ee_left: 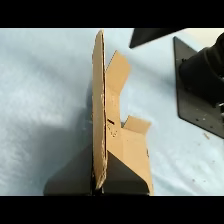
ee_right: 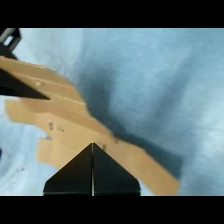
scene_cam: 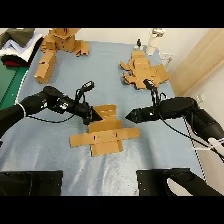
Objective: Fold the box.
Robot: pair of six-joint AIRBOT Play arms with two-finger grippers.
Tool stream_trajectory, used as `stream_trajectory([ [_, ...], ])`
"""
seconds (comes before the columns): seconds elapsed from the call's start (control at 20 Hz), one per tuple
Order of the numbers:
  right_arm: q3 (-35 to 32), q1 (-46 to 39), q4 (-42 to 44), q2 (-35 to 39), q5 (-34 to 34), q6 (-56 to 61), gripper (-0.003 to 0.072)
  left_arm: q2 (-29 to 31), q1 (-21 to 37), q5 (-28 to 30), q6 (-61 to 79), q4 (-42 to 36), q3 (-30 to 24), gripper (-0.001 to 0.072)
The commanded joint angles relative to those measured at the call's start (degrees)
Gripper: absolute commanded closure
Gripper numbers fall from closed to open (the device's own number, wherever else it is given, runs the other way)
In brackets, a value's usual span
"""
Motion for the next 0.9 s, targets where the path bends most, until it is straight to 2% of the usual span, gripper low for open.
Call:
stream_trajectory([
  [0.0, -1.2, 2.9, 0.7, 1.9, -2.3, 5.4, 0.0684, 2.7, -2.9, 4.7, 7.4, -0.2, -1.1, 0.0699],
  [0.2, -5.9, 7.1, -6.0, 2.2, 8.1, 13.2, 0.0684, 6.0, -5.7, 11.4, 15.5, -3.1, -6.6, 0.0699],
  [0.4, -8.4, 10.7, -7.0, 2.3, 17.2, 14.7, 0.0684, 6.0, -7.1, 11.6, 17.0, -3.5, -10.0, 0.0698],
  [0.85, -8.4, 12.5, -7.4, 2.3, 17.9, 14.8, 0.0684, 6.0, -7.0, 12.4, 17.5, -3.6, -11.1, 0.0698],
])
